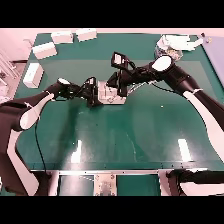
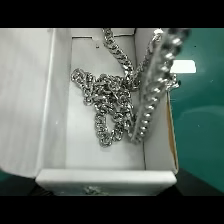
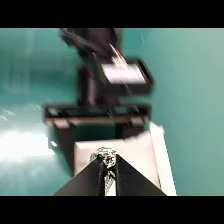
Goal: Fold the box and place the chain.
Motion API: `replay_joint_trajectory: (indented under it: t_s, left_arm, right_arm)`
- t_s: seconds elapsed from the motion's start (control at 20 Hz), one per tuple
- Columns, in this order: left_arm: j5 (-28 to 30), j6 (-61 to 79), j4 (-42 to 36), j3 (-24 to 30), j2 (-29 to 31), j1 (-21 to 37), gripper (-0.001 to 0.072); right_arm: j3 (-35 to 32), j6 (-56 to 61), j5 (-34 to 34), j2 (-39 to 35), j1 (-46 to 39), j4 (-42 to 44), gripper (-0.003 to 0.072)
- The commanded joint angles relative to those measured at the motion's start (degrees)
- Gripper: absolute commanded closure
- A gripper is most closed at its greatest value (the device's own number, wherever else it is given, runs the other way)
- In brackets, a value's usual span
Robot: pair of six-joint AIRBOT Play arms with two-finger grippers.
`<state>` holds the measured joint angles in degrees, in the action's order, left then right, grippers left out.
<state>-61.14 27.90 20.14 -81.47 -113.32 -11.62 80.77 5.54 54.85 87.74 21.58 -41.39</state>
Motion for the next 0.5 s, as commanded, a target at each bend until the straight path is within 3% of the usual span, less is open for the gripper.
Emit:
replay_joint_trajectory:
  t_s: [0.0,0.1,0.15,0.2,0.25,0.45]
  left_arm:
    - [0.02,0.0,0.0,0.0,0.04,0.02,0.046]
    - [0.02,0.0,0.0,0.0,0.04,0.0,0.046]
    - [0.02,0.0,0.0,0.0,0.04,0.02,0.046]
    - [0.02,0.0,0.0,0.0,0.04,0.02,0.046]
    - [0.02,0.0,0.0,0.0,0.04,0.0,0.046]
    - [0.0,0.0,0.0,0.0,0.04,0.0,0.046]
  right_arm:
    - [-0.07,0.92,-3.72,2.97,-1.09,-1.75,0.0675]
    - [-0.07,0.96,-4.44,4.33,-1.49,-2.27,0.067]
    - [-0.07,0.96,-4.26,4.44,-1.77,-3.74,0.0494]
    - [-0.04,1.16,-3.93,4.33,-2.14,-4.48,0.022]
    - [-0.04,1.18,-3.61,4.04,-2.82,-4.55,0.012]
    - [-0.07,1.11,-0.98,1.95,-8.87,-5.49,0.012]
